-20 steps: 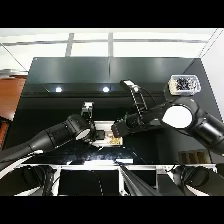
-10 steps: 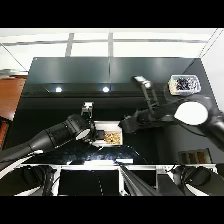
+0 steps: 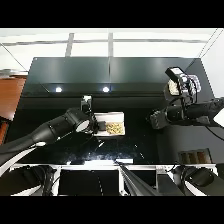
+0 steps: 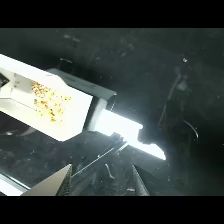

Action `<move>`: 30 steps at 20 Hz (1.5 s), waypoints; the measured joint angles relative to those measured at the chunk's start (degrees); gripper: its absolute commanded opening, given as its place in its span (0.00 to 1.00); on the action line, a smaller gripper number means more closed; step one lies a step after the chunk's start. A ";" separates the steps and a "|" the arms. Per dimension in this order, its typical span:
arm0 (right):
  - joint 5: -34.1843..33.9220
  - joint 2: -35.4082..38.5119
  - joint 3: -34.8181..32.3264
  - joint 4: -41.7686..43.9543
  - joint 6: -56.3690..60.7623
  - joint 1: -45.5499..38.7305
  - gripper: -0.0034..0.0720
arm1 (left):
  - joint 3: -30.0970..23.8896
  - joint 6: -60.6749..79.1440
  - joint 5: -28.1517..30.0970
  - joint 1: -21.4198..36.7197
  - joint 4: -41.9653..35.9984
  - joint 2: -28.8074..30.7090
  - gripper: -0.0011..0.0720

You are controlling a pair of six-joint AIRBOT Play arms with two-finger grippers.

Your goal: Fold the box and place the chain.

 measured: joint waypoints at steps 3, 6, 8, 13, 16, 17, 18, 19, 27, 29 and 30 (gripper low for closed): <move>-1.09 0.33 -1.55 -0.72 0.07 -0.31 0.64 | 2.49 4.44 -0.13 1.57 -0.28 -3.34 0.05; -1.07 0.44 -2.38 -0.74 0.44 -0.44 0.64 | 4.17 7.82 -0.31 2.58 -0.72 -5.09 0.05; -1.18 0.46 -2.67 -0.74 0.46 -0.44 0.64 | 4.74 9.22 -0.37 2.91 -1.16 -5.73 0.05; -2.56 0.50 -2.93 -0.74 0.59 -0.44 0.64 | 5.25 10.73 -0.11 3.19 -4.20 -6.40 0.05; -2.82 0.50 -2.97 -0.74 0.61 -0.44 0.64 | 5.35 10.62 -0.09 3.21 -5.25 -6.51 0.05; -2.91 0.50 -2.97 -0.74 0.61 -0.46 0.64 | 5.35 10.38 -0.20 3.21 -5.55 -6.56 0.05; -2.91 0.50 -2.97 -0.72 0.59 -0.46 0.64 | 5.38 10.21 -0.37 3.21 -5.77 -6.56 0.05; -2.99 0.50 -2.97 -0.72 0.61 -0.46 0.64 | 5.40 10.12 -0.83 3.21 -6.01 -6.58 0.05; -3.06 0.50 -2.97 0.15 0.63 -0.50 0.64 | 6.82 10.75 -5.88 3.17 -8.72 -6.32 0.98; -3.04 0.50 -2.97 0.20 0.63 -0.50 0.64 | 8.72 14.01 -8.70 3.39 -8.85 -5.66 0.98; -2.99 0.50 -2.97 0.24 0.61 -0.48 0.64 | 9.68 16.17 -11.19 3.52 -8.83 -5.01 0.98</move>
